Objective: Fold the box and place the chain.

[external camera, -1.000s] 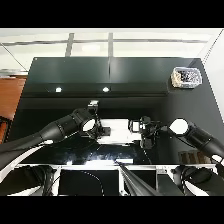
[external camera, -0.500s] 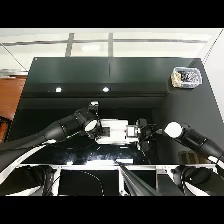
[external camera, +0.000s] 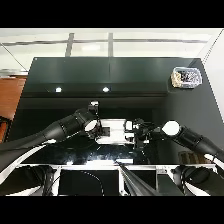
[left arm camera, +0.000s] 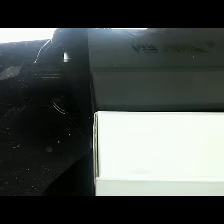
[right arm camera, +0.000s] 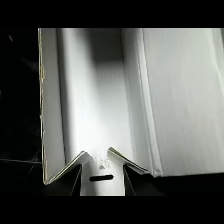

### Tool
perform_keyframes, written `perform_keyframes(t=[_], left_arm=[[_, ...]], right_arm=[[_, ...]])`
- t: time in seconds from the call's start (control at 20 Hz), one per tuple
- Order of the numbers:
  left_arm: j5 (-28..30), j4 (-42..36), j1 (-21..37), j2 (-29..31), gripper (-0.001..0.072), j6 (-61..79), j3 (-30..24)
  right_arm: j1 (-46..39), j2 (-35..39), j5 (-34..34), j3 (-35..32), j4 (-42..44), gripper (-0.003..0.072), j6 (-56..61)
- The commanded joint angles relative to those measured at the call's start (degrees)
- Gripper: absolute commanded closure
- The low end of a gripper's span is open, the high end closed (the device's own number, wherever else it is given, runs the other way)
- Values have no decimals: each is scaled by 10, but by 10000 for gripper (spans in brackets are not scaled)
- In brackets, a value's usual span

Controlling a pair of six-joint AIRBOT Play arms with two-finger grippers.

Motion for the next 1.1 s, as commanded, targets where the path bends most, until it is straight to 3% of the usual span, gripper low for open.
perform_keyframes(t=[0.0, 0.3, 0.35, 0.4, 0.45, 0.5, 0.55, 0.6, 0.65, 0.7, 0.75, 0.85, 1.05], left_arm=[[3, -3, 0, 0, 678, 1, 0], [2, -3, 0, 0, 678, 1, 0], [2, -3, 0, 0, 678, 1, 0], [2, -3, 0, 0, 678, 1, 0], [2, -3, 0, 0, 678, 1, 0], [2, -3, 0, 0, 678, 1, 0], [2, -3, 0, 0, 678, 1, 0], [2, -3, 0, 0, 678, 1, 0], [2, -3, 0, 0, 678, 1, 0], [2, -3, 0, 0, 678, 1, 0], [2, -3, 0, 0, 678, 1, 0], [2, -3, 0, 0, 678, 1, 0], [2, -3, 0, 0, 678, 1, 0]], right_arm=[[1, -17, -7, 0, 52, 391, 0], [10, -27, -28, 0, 65, 391, 0], [10, -27, -28, 0, 65, 368, 0], [10, -27, -28, 0, 65, 221, 0], [10, -27, -28, 0, 64, 202, 0], [10, -27, -28, 0, 61, 325, 0], [10, -27, -28, 0, 61, 356, 0], [10, -27, -28, 0, 61, 220, 0], [10, -27, -28, 0, 60, 255, 0], [10, -27, -27, 0, 51, 523, 0], [9, -23, -21, 1, 36, 569, 9], [-7, 8, 20, 9, -32, 643, 131], [-132, 113, 162, 28, -212, 647, 535]])
